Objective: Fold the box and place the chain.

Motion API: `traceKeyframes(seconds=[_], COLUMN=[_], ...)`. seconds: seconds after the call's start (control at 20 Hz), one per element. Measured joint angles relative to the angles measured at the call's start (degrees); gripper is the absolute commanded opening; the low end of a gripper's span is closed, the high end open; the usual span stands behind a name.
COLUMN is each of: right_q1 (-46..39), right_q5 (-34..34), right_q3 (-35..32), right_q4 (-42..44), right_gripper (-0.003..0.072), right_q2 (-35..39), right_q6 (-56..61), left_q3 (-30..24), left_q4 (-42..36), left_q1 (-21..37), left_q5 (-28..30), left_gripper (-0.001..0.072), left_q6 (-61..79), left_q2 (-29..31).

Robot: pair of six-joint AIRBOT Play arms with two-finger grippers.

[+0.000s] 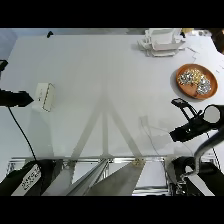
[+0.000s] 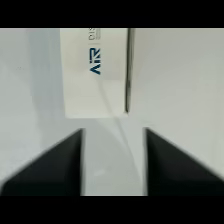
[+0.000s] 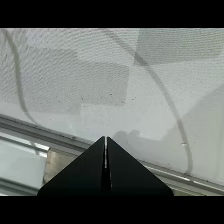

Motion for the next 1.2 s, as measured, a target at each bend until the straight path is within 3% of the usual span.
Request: traceKeyframes(seconds=[0.05,0.25,0.45,0.8,1.2], right_q1=[0.0,0.0,0.0,0.0,0.0], right_q5=[0.02,0.0,0.0,0.02,0.02], right_q3=[0.0,0.0,0.0,0.0,0.0], right_q4=[0.0,0.0,0.0,0.0,0.0], right_gripper=[0.0024,0.0024,0.0024,0.0024,0.0024], right_q2=[0.0,0.0,0.0,0.0,0.0], right_q6=[0.0,0.0,0.0,0.0,0.0], left_q3=[0.0,0.0,0.0,0.0,-0.02], left_q4=[-0.96,-4.28,-7.3,-9.55,-9.38], left_q1=[0.0,0.0,-0.17,-7.48,-11.91], left_q5=[-1.18,-7.21,-13.2,-16.35,-14.08], left_gripper=[0.001,0.0004,0.0004,0.0004,0.0006], left_q6=[0.0,0.0,0.0,0.0,0.02], left_q2=[2.67,11.41,16.31,18.4,18.6])
